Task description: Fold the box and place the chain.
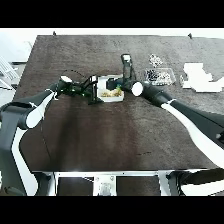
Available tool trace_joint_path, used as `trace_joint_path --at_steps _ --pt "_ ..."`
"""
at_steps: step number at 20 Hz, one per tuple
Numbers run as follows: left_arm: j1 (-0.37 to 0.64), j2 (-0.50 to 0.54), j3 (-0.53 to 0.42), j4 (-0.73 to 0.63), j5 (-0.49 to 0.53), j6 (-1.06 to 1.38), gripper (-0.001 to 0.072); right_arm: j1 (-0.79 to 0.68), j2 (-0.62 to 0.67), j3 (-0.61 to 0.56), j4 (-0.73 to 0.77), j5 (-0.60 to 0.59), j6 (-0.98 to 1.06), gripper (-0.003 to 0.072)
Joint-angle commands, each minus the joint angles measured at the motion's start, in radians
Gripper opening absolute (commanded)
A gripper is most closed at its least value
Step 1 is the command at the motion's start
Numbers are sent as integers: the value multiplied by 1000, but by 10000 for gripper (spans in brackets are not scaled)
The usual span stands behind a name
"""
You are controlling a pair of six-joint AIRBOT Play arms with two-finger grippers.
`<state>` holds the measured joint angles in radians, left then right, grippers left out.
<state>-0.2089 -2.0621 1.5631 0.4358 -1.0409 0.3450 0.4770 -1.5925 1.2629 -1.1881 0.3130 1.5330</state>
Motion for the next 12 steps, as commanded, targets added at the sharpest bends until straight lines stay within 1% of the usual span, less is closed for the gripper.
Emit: trace_joint_path --at_steps 1,3,5,7,8,10,12 --pt "0 1 0 0 0 0 412 -98 90 0 -79 149 -122 538" --pt "0 1 0 0 0 0 411 -186 95 0 -87 219 -242 539" --pt "0 1 0 0 0 0 412 -271 75 1 -65 230 -365 550" --pt "0 1 0 0 0 0 412 -340 36 17 14 260 -557 565" --pt "0 1 0 0 0 0 412 -368 3 43 62 322 -677 565" --pt "0 1 0 0 0 0 412 -411 -78 121 144 511 -902 564" --pt "0 1 0 0 0 0 412 -441 -168 208 205 649 -1051 564"
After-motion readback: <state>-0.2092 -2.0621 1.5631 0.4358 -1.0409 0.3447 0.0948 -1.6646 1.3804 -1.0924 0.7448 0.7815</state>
